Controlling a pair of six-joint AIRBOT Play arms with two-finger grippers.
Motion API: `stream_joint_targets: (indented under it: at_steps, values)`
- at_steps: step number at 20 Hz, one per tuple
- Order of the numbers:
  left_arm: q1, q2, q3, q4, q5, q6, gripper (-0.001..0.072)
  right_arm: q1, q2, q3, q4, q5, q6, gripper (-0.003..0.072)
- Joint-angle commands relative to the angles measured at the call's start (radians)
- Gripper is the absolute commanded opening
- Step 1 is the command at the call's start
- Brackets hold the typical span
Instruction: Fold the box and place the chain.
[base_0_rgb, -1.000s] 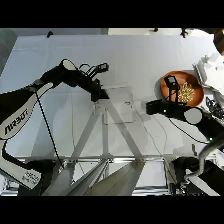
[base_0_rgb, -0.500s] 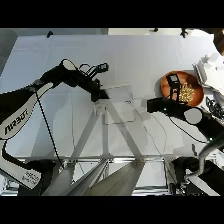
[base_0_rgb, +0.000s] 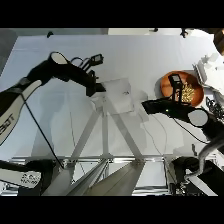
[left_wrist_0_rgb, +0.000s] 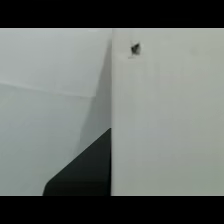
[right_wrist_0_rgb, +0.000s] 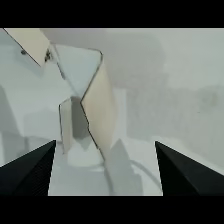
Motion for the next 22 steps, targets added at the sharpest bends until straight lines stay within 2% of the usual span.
stream_joint_targets:
  at_steps: [1,3,5,9,14,16,18,22]
  values:
    - [0.008,0.1,0.0,0.13,-0.12,0.013,0.0002,0.0,0.123,0.002,0.011,0.016,0.024,0.07]
    - [-0.013,0.116,0.0,0.231,-0.22,0.012,0.0,0.0,0.222,0.002,0.007,0.016,0.023,0.07]
    - [-0.04,0.115,-0.019,0.194,-0.239,0.013,0.0,0.0,0.317,0.002,0.006,0.015,0.023,0.07]
    - [-0.132,0.113,-0.084,0.123,-0.036,0.055,0.0,0.0,0.441,0.002,0.002,0.017,0.023,0.0699]
    - [-0.236,0.098,-0.188,0.095,0.21,0.092,0.0,0.0,0.458,0.002,0.002,0.019,0.023,0.0699]
    - [-0.23,0.076,-0.206,0.06,0.209,0.095,0.0,0.0,0.458,0.002,-0.001,0.024,0.023,0.0699]
    - [-0.213,0.049,-0.206,0.06,0.182,0.094,0.0,0.0,0.458,0.002,-0.006,0.037,0.023,0.0699]
    - [-0.2,0.021,-0.206,0.072,0.197,0.095,0.0,0.001,0.458,0.002,-0.008,0.047,0.023,0.0699]
